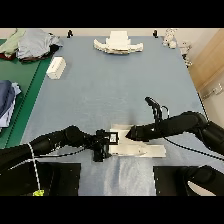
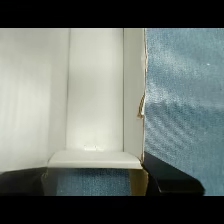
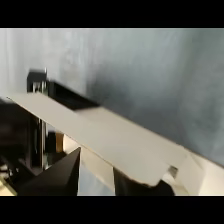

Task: Fold the box.

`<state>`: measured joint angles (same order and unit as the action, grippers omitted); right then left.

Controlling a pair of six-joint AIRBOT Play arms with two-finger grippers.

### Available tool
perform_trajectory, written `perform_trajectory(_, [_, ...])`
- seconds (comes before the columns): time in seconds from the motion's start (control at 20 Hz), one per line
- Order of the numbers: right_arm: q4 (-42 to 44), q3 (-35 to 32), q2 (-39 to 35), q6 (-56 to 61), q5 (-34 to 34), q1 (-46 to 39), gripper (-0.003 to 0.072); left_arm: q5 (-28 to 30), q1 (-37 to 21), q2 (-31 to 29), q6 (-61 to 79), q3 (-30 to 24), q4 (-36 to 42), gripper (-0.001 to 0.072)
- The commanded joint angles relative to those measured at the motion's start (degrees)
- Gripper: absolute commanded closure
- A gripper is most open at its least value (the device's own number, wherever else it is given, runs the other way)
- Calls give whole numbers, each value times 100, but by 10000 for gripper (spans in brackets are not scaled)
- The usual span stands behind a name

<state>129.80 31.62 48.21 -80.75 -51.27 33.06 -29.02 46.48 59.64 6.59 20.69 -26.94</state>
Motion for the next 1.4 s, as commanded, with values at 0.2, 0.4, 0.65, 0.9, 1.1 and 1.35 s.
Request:
perform_trajectory(0.2, [-50,-4,1281,28,1178,28,384,2,-4,4,2,2,-2,298])
perform_trajectory(0.4, [-57,-4,1397,-83,1178,28,383,2,-4,4,2,2,-2,298])
perform_trajectory(0.65, [-57,-4,1397,-149,1176,28,384,2,-4,4,4,2,-2,298])
perform_trajectory(0.9, [-63,26,1185,-205,1014,28,384,2,-4,4,2,2,-2,298])
perform_trajectory(1.1, [-345,485,472,-697,-55,15,384,2,-4,4,2,2,-2,298])
perform_trajectory(1.35, [-662,693,-660,-1495,-1434,17,383,2,-4,4,2,2,-2,298])
